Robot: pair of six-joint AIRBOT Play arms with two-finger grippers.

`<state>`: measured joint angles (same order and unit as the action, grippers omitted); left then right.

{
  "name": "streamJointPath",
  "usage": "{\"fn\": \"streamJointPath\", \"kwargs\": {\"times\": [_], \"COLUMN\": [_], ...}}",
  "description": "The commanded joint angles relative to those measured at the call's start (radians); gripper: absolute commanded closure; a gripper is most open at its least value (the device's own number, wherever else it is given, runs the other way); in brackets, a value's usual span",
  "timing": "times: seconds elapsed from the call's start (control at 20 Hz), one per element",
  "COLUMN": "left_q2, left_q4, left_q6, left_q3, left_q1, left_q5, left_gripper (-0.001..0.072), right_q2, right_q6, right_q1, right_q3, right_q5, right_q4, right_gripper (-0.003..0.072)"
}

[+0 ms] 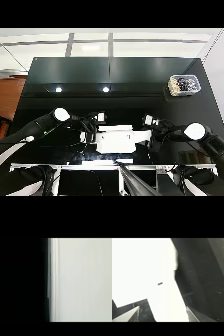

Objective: Fold the box and place the chain.

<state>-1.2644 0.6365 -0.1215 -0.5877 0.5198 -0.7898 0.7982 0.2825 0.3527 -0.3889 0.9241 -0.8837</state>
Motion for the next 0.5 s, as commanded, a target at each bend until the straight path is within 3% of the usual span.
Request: {"fn": "streamJointPath", "kwargs": {"times": [0.0,0.45], "left_q2": [0.000,0.000], "left_q4": [0.002,0.002], "left_q6": [0.002,0.002], "left_q3": [0.001,0.001], "left_q1": [0.000,0.000], "left_q5": [-0.008,-0.008], "left_gripper": [0.0680,0.0680], "right_q2": [0.005,0.048], "right_q6": [-0.011,-0.024], "right_q1": [0.073,0.150], "right_q3": [0.008,0.013], "right_q5": [-0.003,0.018], "right_q4": [-0.098,-0.093], "right_gripper": [-0.0003,-0.0002]}}
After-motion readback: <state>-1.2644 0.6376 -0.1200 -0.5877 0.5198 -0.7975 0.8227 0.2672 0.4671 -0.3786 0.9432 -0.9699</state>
